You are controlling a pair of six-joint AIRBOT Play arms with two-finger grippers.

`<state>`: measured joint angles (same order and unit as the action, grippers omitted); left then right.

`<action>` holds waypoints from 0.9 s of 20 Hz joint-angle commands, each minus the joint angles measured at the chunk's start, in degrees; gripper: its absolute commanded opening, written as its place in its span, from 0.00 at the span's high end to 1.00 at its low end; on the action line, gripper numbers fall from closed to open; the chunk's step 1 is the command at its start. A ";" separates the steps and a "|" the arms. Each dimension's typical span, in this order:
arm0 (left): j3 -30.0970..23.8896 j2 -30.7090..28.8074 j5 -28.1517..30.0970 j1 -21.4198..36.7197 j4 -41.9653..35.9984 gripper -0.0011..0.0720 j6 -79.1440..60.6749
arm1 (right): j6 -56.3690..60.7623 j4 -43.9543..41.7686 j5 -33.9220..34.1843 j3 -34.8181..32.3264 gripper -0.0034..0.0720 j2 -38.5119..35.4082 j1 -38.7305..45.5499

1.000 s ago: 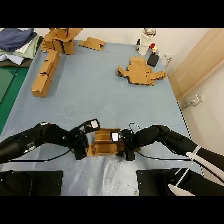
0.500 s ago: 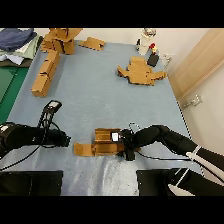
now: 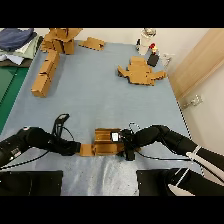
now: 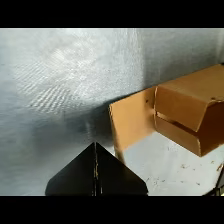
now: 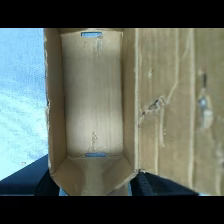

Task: Fold the box.

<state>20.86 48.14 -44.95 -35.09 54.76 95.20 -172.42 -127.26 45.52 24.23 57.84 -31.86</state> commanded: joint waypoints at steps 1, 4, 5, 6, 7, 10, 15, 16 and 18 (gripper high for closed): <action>-0.09 5.55 5.05 -4.66 -5.90 0.97 0.42 | 0.02 -0.02 -0.02 -0.02 0.29 0.00 -0.02; 1.33 5.53 7.52 -7.48 -8.70 0.97 0.42 | 0.02 -0.02 -0.02 -0.02 0.29 0.00 -0.02; 2.38 5.27 7.52 -7.80 -8.72 0.97 0.42 | 0.02 -0.02 -0.02 -0.02 0.29 0.00 -0.02; 3.41 4.96 7.41 -7.80 -8.72 0.97 0.46 | 0.02 -0.02 -0.02 -0.02 0.29 0.00 -0.02; 4.39 4.70 7.41 -7.80 -8.70 0.97 0.48 | 0.02 -0.02 -0.02 -0.02 0.29 0.00 -0.02; 6.16 4.61 7.28 -7.67 -8.61 0.97 0.44 | 0.02 0.00 -0.02 -0.02 0.29 0.00 -0.02; 6.97 4.59 1.42 -3.06 -7.78 0.96 0.63 | 0.02 -0.02 -0.02 0.00 0.29 0.00 -0.02; 7.52 4.59 -0.63 -1.51 -6.95 0.96 0.68 | 0.02 0.00 -0.02 -0.02 0.29 0.00 -0.02; 8.66 4.59 -2.49 0.63 -6.82 0.64 0.57 | 0.02 -0.02 -0.02 -0.02 0.29 0.00 -0.02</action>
